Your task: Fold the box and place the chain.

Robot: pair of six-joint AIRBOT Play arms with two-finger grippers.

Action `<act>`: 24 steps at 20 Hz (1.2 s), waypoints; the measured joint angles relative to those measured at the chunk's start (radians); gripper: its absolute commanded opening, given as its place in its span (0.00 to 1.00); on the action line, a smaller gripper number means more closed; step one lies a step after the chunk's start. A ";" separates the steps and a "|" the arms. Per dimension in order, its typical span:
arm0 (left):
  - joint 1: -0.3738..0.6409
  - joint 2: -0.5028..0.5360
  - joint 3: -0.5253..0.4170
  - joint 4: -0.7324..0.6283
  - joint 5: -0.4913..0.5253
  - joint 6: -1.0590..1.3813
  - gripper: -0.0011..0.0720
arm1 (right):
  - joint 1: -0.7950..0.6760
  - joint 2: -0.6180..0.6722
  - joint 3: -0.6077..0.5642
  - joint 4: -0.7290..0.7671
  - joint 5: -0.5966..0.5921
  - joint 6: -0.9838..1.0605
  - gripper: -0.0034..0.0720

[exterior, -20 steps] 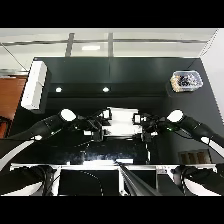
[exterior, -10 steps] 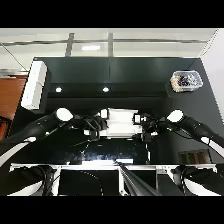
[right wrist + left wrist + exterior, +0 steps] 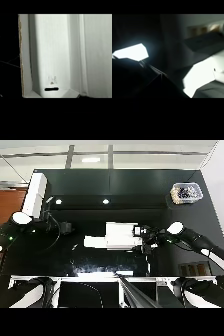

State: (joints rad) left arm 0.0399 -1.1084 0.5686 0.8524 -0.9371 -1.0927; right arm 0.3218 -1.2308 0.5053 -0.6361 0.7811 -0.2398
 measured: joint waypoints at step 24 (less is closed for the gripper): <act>-0.244 -0.285 0.117 -0.431 -0.236 0.199 0.99 | 0.000 0.000 0.000 0.000 0.000 0.000 0.68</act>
State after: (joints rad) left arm -0.2043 -1.3937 0.6853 0.4217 -1.1732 -0.8940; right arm 0.3218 -1.2308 0.5053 -0.6365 0.7811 -0.2398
